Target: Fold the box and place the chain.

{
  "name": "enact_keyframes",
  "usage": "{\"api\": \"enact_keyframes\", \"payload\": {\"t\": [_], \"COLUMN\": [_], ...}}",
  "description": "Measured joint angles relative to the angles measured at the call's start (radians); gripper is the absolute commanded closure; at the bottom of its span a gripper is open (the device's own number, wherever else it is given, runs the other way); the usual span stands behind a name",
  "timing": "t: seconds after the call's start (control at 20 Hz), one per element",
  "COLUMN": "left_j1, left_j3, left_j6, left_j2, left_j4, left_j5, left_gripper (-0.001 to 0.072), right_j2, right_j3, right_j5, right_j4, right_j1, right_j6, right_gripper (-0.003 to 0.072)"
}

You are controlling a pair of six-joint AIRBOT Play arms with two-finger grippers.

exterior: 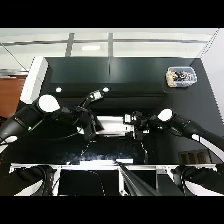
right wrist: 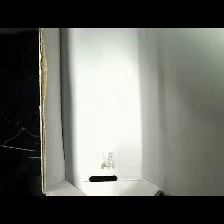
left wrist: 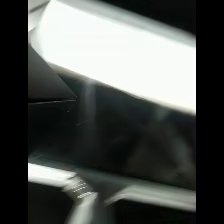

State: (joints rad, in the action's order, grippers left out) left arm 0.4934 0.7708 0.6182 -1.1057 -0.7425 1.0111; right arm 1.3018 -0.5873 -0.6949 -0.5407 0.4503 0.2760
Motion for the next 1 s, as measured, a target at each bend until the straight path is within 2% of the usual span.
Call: {"api": "enact_keyframes", "payload": {"t": [0.2, 0.4, 0.75, 0.85, 1.0], "left_j1": [0.005, 0.008, -0.001, -0.022, -0.069], "left_j3": [-0.035, -0.045, -0.045, -0.036, -0.018], "left_j6": [0.01, 0.014, 0.009, 0.002, -0.004], "left_j2": [-0.014, -0.084, -0.213, -0.205, -0.132], "left_j4": [0.048, 0.032, -0.005, -0.02, -0.034], "left_j5": [-0.275, -0.404, -0.411, -0.397, -0.352], "left_gripper": [0.0684, 0.0685, 0.0685, 0.0685, 0.0684], "right_j2": [0.0, 0.0, 0.0, 0.0, 0.0], "right_j3": [0.0, 0.0, 0.0, 0.0, 0.0], "right_j5": [0.001, 0.003, 0.013, 0.016, 0.02], "right_j4": [0.0, 0.002, 0.006, 0.007, 0.01], "right_j1": [0.0, 0.0, 0.0, 0.0, 0.0], "right_j6": [0.0, -0.001, -0.008, -0.011, -0.015], "right_gripper": [0.056, 0.056, 0.056, 0.056, 0.056]}}
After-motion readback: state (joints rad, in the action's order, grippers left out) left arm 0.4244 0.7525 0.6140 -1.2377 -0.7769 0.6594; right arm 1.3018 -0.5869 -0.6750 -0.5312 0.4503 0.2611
